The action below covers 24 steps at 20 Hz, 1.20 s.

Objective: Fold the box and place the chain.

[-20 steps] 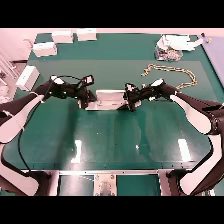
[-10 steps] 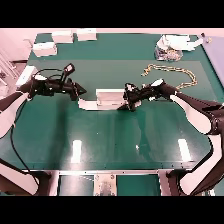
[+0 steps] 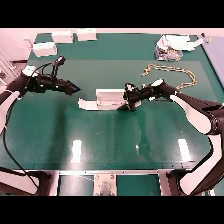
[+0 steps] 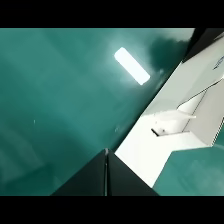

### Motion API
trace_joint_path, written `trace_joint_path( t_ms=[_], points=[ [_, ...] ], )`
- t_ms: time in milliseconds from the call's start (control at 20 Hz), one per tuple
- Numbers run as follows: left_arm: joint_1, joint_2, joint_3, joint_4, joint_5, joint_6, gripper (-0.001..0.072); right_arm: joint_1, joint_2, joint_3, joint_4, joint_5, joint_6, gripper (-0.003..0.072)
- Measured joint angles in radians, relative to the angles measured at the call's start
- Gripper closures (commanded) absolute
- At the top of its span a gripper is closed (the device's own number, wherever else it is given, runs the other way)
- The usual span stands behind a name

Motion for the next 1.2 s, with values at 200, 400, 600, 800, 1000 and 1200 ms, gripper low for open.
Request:
trace_joint_path(
  t_ms=[200,400,600,800,1000,1200],
  points=[
    [0.0,0.011,-0.008,0.1,-0.015,-0.174,0.0693,0.0,0.0,0.0,0.0,0.0,0.0,0.0208],
    [0.01,0.013,-0.015,0.142,-0.018,-0.275,0.0694,0.0,0.0,0.0,0.0,0.0,0.0,0.0208],
    [0.069,0.011,-0.025,0.159,-0.045,-0.377,0.0694,0.0,0.0,0.0,0.0,0.0,0.0,0.0208],
    [0.093,-0.023,-0.028,0.145,-0.11,-0.445,0.0693,0.0,0.0,0.0,0.0,0.0,0.0,0.0208],
    [0.057,-0.083,-0.029,0.114,-0.147,-0.46,0.0693,0.0,0.0,0.0,0.0,0.0,0.0,0.0208],
    [-0.002,-0.112,-0.029,0.101,-0.144,-0.46,0.0692,0.0,0.0,0.0,0.0,0.0,0.0,0.0208]
  ],
)
